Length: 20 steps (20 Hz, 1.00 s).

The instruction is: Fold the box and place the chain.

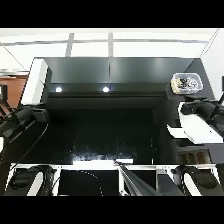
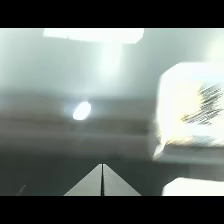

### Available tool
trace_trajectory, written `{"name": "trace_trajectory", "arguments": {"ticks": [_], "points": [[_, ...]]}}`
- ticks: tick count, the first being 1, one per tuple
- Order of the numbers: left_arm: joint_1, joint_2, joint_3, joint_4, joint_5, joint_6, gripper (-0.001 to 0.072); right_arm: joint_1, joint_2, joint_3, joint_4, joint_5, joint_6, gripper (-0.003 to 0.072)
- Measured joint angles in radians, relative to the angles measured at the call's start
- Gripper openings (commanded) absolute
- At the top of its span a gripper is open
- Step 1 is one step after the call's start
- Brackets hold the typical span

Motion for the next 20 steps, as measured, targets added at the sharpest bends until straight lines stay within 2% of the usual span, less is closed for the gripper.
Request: {"name": "trace_trajectory", "arguments": {"ticks": [1,2,3,5,8,12,17,20], "points": [[-0.001,-0.022,0.009,-0.013,0.032,0.001,0.0648,-0.045,-0.037,0.021,-0.031,-0.046,0.048,0.015],[-0.003,-0.05,0.025,-0.024,0.056,0.004,0.0708,-0.1,-0.082,0.053,-0.058,-0.068,0.089,0.0495],[-0.005,-0.08,0.045,-0.028,0.057,0.015,0.0708,-0.163,-0.137,0.095,-0.082,-0.068,0.123,0.072],[-0.018,-0.148,0.098,-0.037,0.034,0.048,0.0708,-0.302,-0.276,0.21,-0.12,0.004,0.152,0.072],[-0.058,-0.259,0.177,-0.034,-0.061,0.099,0.0708,-0.489,-0.49,0.394,-0.187,0.206,0.154,0.072],[-0.098,-0.359,0.23,0.001,-0.163,0.048,0.0708,-0.676,-0.725,0.596,-0.259,0.408,0.138,0.072],[-0.119,-0.399,0.246,0.019,-0.257,0.015,0.0708,-0.815,-0.968,0.741,-0.281,0.669,-0.135,0.072],[-0.123,-0.404,0.249,0.021,-0.3,0.012,0.0707,-0.853,-1.061,0.768,-0.245,0.758,-0.282,0.072]]}}
